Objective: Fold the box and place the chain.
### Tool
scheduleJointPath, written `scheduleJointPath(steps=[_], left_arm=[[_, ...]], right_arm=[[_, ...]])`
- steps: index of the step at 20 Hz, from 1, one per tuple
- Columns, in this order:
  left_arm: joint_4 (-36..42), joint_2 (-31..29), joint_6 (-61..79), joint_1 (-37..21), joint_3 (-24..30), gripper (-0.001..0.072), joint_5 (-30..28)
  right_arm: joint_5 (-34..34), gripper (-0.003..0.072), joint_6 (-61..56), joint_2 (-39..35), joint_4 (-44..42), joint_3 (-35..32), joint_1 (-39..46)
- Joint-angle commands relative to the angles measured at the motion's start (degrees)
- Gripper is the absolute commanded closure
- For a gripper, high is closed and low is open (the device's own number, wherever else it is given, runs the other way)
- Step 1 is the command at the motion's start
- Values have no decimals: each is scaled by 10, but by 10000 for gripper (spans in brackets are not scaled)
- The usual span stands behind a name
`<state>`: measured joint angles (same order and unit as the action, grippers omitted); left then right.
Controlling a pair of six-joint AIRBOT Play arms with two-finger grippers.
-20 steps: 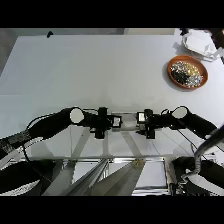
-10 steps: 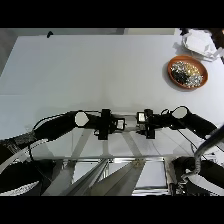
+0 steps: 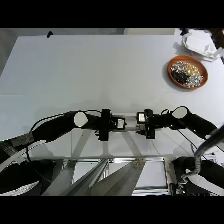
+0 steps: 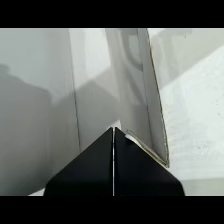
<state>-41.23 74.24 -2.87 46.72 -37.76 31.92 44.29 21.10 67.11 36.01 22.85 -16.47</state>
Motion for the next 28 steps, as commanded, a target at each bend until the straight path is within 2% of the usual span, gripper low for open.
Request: scheduleJointPath(steps=[1,4,8,12,15,19,22,26,28], left_arm=[[-30,-39,-103,-12,0,706,15],[-61,-93,-186,-33,0,707,56],[-115,-178,-302,-77,0,707,138],[-196,-219,-583,-145,0,707,170],[-229,-219,-720,-186,12,707,194],[-217,-215,-789,-208,71,707,188],[-144,-185,-788,-205,94,707,162],[-70,-126,-779,-177,94,707,101],[-54,-88,-779,-172,94,707,98]], right_arm=[[0,287,0,0,0,0,0],[0,287,0,0,0,0,0],[0,287,0,0,0,0,0],[0,287,0,0,0,0,0],[0,287,0,0,0,0,0],[0,287,0,0,0,0,0],[0,287,0,0,0,0,0],[0,287,0,0,0,0,0],[0,287,0,0,0,0,0]])
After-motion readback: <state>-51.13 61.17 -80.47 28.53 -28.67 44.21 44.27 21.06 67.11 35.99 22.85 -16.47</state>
